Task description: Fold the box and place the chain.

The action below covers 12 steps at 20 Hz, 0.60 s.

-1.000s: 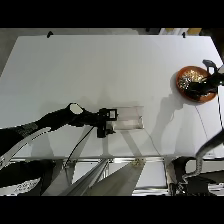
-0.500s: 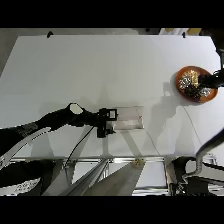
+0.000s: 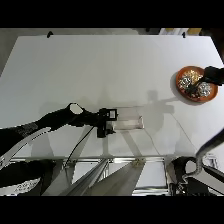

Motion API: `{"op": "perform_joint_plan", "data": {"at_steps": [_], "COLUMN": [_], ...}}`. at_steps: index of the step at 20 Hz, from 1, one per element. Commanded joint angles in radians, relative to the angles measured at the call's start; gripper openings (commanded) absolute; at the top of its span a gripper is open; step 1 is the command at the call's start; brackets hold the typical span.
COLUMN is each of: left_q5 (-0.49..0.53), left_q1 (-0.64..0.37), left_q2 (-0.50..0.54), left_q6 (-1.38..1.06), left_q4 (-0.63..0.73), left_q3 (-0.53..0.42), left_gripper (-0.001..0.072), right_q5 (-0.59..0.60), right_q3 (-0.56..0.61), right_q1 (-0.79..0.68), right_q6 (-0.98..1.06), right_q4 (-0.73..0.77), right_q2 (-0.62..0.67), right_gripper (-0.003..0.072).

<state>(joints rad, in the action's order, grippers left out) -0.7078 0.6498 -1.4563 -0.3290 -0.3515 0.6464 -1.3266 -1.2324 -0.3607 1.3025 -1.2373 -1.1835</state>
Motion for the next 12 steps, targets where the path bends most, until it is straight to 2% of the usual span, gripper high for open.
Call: {"op": "perform_joint_plan", "data": {"at_steps": [1,5,12], "left_q5": [0.000,0.000,0.000], "left_q1": [0.000,0.000,0.000], "left_q2": [0.001,0.001,0.001], "left_q6": [0.000,0.000,0.000], "left_q4": [-0.001,0.000,0.000], "left_q3": [0.001,0.001,0.001], "left_gripper": [0.0210,0.0210,0.0210], "right_q5": [-0.164,-0.256,-0.285], "right_q3": [0.000,0.003,0.074], "right_q1": [0.075,0.250,0.501], "right_q6": [-0.021,-0.017,0.006], "right_q4": [0.138,0.104,0.090], "right_q2": [0.045,0.101,0.250], "right_gripper": [0.0017,0.0017,0.0017]}}
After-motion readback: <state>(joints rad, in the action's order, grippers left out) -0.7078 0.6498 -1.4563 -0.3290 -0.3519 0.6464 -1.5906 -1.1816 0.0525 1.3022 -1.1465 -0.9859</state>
